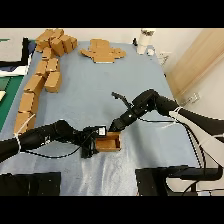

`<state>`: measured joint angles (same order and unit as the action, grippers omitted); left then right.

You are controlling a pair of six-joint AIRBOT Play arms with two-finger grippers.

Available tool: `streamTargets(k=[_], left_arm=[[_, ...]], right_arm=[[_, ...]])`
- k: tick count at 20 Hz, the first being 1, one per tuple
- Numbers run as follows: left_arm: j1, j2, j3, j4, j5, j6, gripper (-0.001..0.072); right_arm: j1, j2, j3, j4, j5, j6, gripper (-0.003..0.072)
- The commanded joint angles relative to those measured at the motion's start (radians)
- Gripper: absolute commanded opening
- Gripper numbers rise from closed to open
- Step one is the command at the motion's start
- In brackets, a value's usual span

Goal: Fold the box.

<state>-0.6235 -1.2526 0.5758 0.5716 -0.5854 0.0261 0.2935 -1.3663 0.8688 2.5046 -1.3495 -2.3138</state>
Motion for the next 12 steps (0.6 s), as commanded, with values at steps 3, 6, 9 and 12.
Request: streamTargets(k=[3, 6, 9, 12], left_arm=[[0.000, 0.000, 0.000, 0.000, 0.000, 0.000, 0.0471], [0.000, 0.000, 0.000, 0.000, 0.000, 0.000, 0.0470], [0.000, 0.000, 0.000, 0.000, 0.000, 0.000, 0.0470], [0.000, 0.000, 0.000, 0.000, 0.000, 0.000, 0.0471]], right_arm=[[0.182, 0.106, -0.005, -0.188, 0.124, -0.050, 0.0006], [0.291, 0.169, -0.032, -0.351, 0.261, -0.038, 0.0006], [0.368, 0.241, -0.075, -0.459, 0.387, -0.040, 0.0006], [0.425, 0.331, -0.142, -0.540, 0.510, -0.044, 0.0006]])
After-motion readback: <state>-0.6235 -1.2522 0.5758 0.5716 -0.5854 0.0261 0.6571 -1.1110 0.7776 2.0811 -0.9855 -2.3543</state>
